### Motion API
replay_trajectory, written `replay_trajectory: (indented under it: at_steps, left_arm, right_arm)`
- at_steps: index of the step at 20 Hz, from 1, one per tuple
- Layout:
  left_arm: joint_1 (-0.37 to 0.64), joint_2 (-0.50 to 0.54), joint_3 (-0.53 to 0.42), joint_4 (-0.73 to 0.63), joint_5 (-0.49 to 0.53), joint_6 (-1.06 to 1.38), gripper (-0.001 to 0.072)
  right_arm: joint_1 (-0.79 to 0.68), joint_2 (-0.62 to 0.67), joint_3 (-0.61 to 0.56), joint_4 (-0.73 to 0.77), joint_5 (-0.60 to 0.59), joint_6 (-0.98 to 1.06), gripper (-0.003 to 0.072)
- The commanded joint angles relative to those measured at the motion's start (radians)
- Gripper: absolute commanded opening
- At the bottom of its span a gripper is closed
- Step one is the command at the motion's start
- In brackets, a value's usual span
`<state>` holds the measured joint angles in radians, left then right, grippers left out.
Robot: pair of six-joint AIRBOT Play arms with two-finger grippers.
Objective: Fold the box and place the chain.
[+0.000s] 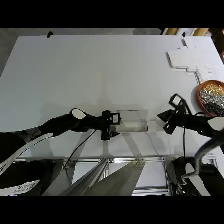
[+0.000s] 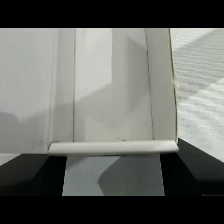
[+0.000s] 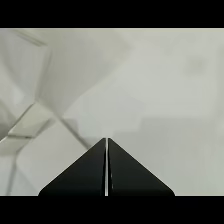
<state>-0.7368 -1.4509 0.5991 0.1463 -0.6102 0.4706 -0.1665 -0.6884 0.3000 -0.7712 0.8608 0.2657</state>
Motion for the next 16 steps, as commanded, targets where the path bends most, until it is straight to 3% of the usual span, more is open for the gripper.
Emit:
replay_trajectory:
  at_steps: [1,6,16]
  left_arm:
    - [0.0,0.0,0.0,0.0,0.0,0.0,0.0333]
    - [0.0,0.0,0.0,0.0,0.0,0.0,0.0333]
    - [0.0,0.0,0.0,0.0,0.0,0.0,0.0333]
  right_arm:
    - [-0.072,0.003,0.0,-0.019,-0.081,0.335,0.0016]
    - [-0.108,-0.148,0.0,-0.221,-0.045,0.468,0.0016]
    - [-0.005,-0.303,-0.001,-0.042,0.074,0.348,0.0016]
